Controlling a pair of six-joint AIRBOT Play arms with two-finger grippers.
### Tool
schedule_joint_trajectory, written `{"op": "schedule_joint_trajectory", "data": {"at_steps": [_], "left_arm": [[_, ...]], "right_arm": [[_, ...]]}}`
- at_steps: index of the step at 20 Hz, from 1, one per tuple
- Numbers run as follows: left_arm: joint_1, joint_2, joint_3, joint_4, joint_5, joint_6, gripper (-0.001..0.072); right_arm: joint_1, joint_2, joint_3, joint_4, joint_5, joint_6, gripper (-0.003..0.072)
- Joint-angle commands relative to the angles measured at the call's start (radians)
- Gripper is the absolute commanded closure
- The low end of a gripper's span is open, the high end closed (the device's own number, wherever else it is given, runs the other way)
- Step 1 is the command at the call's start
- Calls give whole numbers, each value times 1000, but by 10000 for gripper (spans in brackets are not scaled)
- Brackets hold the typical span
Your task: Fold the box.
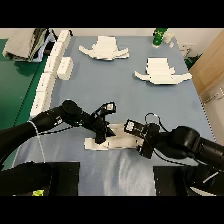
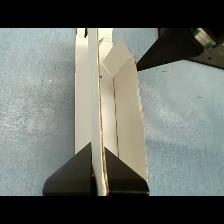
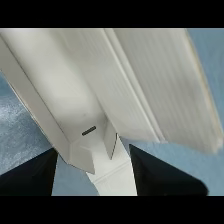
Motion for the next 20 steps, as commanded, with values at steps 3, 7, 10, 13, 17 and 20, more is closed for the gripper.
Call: {"op": "schedule_joint_trajectory", "data": {"at_steps": [3, 7, 10, 13, 17, 20], "left_arm": [[0, 0, 0, 0, 0, 0, 696], [0, 0, 0, 0, 0, 0, 696], [0, 0, 0, 0, 0, 0, 696], [0, 0, 0, 0, 0, 0, 696], [0, -1, 0, 0, 0, 0, 696], [0, -1, 0, 0, 0, 0, 696]], "right_arm": [[-327, -41, -25, 581, 29, -764, -34], [-374, -129, -25, 669, 14, -902, -34], [-374, -193, -25, 702, 14, -925, -34], [-374, -191, -24, 685, 13, -894, -34], [-374, -127, -24, 590, -8, -868, -34], [-391, -127, -33, 585, -3, -896, -28]]}}
